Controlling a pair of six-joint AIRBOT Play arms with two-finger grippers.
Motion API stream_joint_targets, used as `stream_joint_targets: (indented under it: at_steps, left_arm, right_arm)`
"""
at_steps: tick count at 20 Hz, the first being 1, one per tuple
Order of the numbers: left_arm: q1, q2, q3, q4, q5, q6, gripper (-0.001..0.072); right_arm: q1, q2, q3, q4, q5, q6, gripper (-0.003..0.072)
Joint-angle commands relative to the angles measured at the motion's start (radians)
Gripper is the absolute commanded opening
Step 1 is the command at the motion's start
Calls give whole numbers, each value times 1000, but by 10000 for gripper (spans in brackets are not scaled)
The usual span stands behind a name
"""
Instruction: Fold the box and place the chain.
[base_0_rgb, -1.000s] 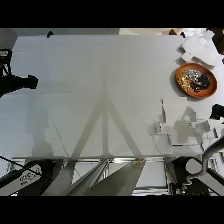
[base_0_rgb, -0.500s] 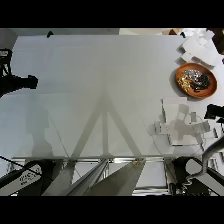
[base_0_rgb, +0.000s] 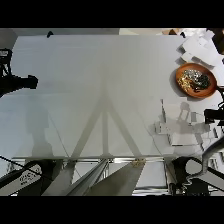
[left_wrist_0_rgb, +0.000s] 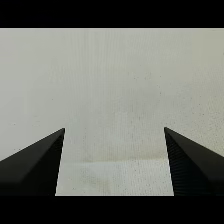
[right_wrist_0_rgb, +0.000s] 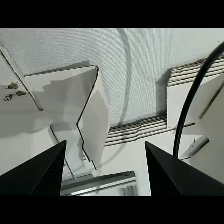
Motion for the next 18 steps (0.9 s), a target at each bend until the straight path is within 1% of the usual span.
stream_joint_targets:
  at_steps: [1, 3, 4, 5, 7, 8, 9, 11, 12, 13, 14, 18]
  left_arm:
    - [1, 1, 0, 0, 0, 0, 699]
    - [1, 1, 0, 0, 0, 0, 699]
    - [1, 1, 0, 0, 0, 0, 699]
    - [1, 1, 0, 0, 0, 0, 699]
    - [1, 1, 0, 0, 0, 0, 699]
    - [1, 1, 0, 0, 0, 0, 699]
    - [1, 1, 0, 0, 0, 0, 699]
    - [1, 1, 0, 0, 0, 0, 699]
    - [1, 1, 0, 0, 0, 0, 699]
    - [1, 1, 0, 0, 0, 0, 699]
    - [1, 1, 0, 0, 0, 0, 699]
    - [1, 1, 0, 0, 0, 0, 699]
  right_arm:
    - [2, -57, 0, -17, -12, -1, 525]
    - [2, -85, 0, -16, -16, -1, 515]
    - [1, -97, 0, -17, -22, 0, 489]
    - [1, -108, 0, -17, -34, 0, 433]
    - [2, -130, 0, -14, -56, 0, 424]
    - [2, -142, 0, -11, -63, 0, 386]
    - [2, -153, 0, -10, -66, 0, 374]
    - [2, -162, 0, -9, -76, -5, 219]
    - [2, -162, 0, -8, -83, -19, 156]
    - [2, -162, 0, -7, -84, -24, 120]
    - [2, -162, 0, -8, -80, -26, 16]
    - [2, -161, 0, -5, -2, -95, 12]
